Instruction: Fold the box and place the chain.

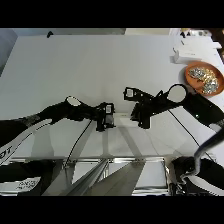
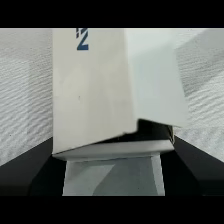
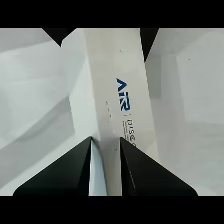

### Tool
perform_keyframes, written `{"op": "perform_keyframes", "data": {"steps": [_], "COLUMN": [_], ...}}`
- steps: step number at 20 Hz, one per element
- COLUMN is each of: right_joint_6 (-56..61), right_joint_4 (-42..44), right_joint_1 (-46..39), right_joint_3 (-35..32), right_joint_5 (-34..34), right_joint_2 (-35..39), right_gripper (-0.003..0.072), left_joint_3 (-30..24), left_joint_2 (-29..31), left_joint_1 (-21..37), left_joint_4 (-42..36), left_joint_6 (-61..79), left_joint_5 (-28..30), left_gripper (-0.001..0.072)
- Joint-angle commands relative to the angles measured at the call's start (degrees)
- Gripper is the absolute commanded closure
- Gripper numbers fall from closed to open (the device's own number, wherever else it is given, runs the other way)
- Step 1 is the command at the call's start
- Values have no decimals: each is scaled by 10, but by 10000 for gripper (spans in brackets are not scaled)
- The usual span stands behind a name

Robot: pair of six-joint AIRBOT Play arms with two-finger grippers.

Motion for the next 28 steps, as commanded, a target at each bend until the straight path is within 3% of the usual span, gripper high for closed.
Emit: {"op": "perform_keyframes", "data": {"steps": [1,4,17,21,27,28], "right_joint_6": [-1,-1,0,31,30,30], "right_joint_4": [-6,-6,26,24,23,23], "right_joint_1": [0,0,0,0,0,0], "right_joint_3": [-1,-4,-31,-31,-37,-40], "right_joint_5": [-4,0,-18,-63,-43,-43], "right_joint_2": [0,0,0,0,0,0], "right_gripper": [527,583,550,580,559,519], "left_joint_3": [0,0,0,0,0,0], "left_joint_2": [0,0,0,0,0,0], "left_joint_1": [0,0,0,0,0,0], "left_joint_4": [2,2,2,2,2,2], "left_joint_6": [2,1,1,2,2,1], "left_joint_5": [-3,-3,-3,-3,-3,-3], "left_gripper": [457,457,457,457,457,457]}}
